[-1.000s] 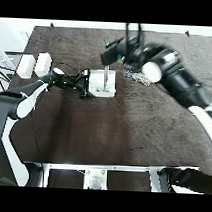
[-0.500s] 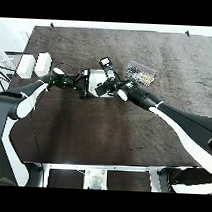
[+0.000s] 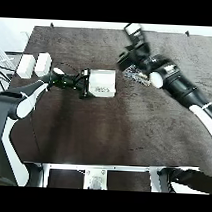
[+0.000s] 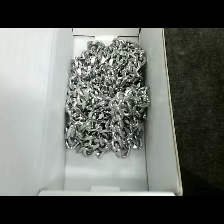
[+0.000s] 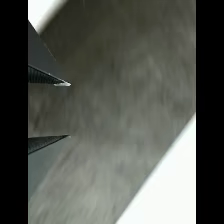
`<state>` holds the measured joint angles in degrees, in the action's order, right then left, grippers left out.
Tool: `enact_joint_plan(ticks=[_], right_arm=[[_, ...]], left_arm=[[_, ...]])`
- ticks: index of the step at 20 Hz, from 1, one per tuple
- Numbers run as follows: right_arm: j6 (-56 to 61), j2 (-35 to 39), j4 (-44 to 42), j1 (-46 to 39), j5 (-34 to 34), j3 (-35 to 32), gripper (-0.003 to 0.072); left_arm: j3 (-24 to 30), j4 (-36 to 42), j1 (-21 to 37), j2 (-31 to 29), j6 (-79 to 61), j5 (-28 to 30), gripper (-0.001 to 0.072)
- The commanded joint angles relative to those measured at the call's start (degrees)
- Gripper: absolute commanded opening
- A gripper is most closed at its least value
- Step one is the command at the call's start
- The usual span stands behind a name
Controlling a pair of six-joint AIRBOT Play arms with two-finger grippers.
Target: Fold the box and place the chain.
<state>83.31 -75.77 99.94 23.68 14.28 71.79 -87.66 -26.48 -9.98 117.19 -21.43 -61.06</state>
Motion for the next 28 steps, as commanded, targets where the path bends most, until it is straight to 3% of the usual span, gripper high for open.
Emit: enact_joint_plan(ticks=[1, 4, 8, 10, 16, 19, 20, 28], right_arm=[[-4.24, -1.62, -9.29, -8.04, -2.58, 0.35, 0.0386], [-16.26, -6.88, -19.87, -9.18, 1.64, 2.67, 0.0386], [-42.51, -17.00, -45.33, -10.51, 17.84, 12.87, 0.0386], [-49.77, -22.43, -54.82, -11.93, 26.91, 19.06, 0.0387], [-51.01, -33.90, -59.25, -12.24, 40.46, 30.88, 0.0387], [-51.49, -34.56, -59.52, -12.02, 46.88, 31.30, 0.0401], [-51.52, -34.53, -60.30, -11.85, 48.83, 31.30, 0.0493], [-53.70, -34.45, -60.81, -9.33, 60.83, 31.30, 0.0498]], left_arm=[[0.02, -0.02, 0.02, -0.02, 0.00, 0.00, 0.0628], [0.02, -0.02, 0.02, -0.02, -0.02, 0.00, 0.0628], [0.02, 0.00, 0.02, -0.02, -0.02, 0.00, 0.0628], [0.02, 0.00, 0.02, -0.02, -0.02, 0.00, 0.0628], [0.02, 0.00, 0.02, -0.02, 0.00, 0.00, 0.0628], [0.02, -0.02, 0.02, -0.02, -0.02, 0.00, 0.0627], [0.02, 0.00, 0.02, -0.02, -0.02, 0.00, 0.0628], [0.02, -0.02, 0.02, -0.02, -0.02, 0.00, 0.0627]])
